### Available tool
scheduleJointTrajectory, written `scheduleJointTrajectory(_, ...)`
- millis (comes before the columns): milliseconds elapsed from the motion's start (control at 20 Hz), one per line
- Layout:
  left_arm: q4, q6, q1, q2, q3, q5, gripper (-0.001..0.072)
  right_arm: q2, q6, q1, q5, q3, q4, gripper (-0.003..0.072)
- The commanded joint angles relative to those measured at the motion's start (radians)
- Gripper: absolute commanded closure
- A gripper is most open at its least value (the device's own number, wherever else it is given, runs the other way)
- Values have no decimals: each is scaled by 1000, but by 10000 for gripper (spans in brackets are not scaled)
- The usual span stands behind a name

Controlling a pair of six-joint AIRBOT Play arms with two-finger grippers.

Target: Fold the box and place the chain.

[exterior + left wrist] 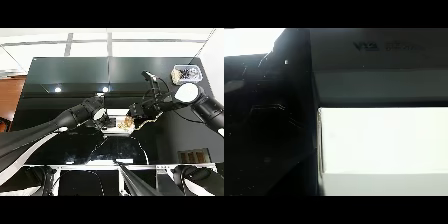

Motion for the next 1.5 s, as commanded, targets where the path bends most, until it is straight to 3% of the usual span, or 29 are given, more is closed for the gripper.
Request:
scheduleJointTrajectory(0,0,0,0,0,0,-1,682,30,-7,-10,73,2,4,585)
scheduleJointTrajectory(200,0,0,0,0,0,0,682,49,-10,-44,146,1,-6,585)
scheduleJointTrajectory(600,0,0,0,0,0,-4,682,-46,-21,29,-18,-7,-30,583)
scheduleJointTrajectory(900,0,0,0,0,0,-5,682,-45,-21,27,3,-3,-11,577)
scheduleJointTrajectory(950,0,0,0,0,0,-4,682,-45,-21,27,7,-3,-11,370)
scheduleJointTrajectory(1000,0,0,0,0,0,-4,682,-45,-21,27,17,-1,-18,290)
scheduleJointTrajectory(1200,0,0,0,0,0,-3,682,11,-21,-62,109,6,-71,305)
scheduleJointTrajectory(1300,0,0,0,0,0,-1,682,67,-20,-150,222,2,-229,305)
scheduleJointTrajectory(1350,0,0,0,0,0,-2,682,95,-22,-187,235,-17,-312,305)
scheduleJointTrajectory(1450,0,0,0,0,0,-2,681,149,-93,-247,149,-105,-408,305)
